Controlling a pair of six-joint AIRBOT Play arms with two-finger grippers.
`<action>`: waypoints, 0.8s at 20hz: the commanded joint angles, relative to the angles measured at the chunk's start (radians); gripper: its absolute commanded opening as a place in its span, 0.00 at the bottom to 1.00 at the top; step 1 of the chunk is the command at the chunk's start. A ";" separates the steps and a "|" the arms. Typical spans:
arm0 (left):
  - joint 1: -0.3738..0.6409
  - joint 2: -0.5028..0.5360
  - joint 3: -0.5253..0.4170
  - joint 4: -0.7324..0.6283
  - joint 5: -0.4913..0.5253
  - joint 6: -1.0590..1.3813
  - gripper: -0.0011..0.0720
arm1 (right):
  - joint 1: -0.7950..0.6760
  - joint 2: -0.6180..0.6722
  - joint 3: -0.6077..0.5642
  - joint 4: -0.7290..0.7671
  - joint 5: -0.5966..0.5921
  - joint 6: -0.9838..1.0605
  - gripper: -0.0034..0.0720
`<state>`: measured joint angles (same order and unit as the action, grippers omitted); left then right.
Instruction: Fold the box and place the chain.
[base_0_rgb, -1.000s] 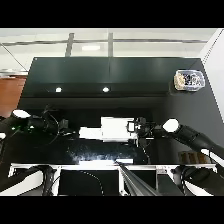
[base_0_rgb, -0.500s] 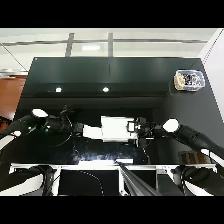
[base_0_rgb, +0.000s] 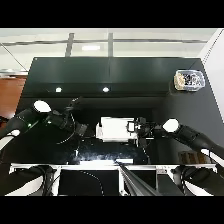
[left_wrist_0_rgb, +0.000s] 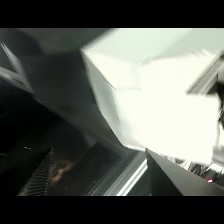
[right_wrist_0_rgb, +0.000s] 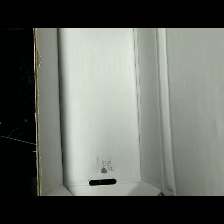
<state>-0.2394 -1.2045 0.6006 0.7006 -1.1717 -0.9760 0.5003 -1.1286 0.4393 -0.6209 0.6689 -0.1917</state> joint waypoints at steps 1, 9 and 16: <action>-0.110 0.066 0.011 0.051 0.140 -0.148 0.93 | 0.001 -0.001 0.000 0.000 -0.002 0.000 0.80; -0.319 0.095 0.011 0.154 0.400 -0.402 0.93 | 0.001 -0.001 0.000 0.000 -0.004 0.000 0.80; -0.340 0.095 0.012 0.206 0.480 -0.495 0.93 | 0.001 0.000 0.000 0.000 -0.004 0.000 0.80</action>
<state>-0.5652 -1.1099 0.6113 0.8860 -0.7521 -1.4292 0.5003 -1.1286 0.4393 -0.6212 0.6655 -0.1921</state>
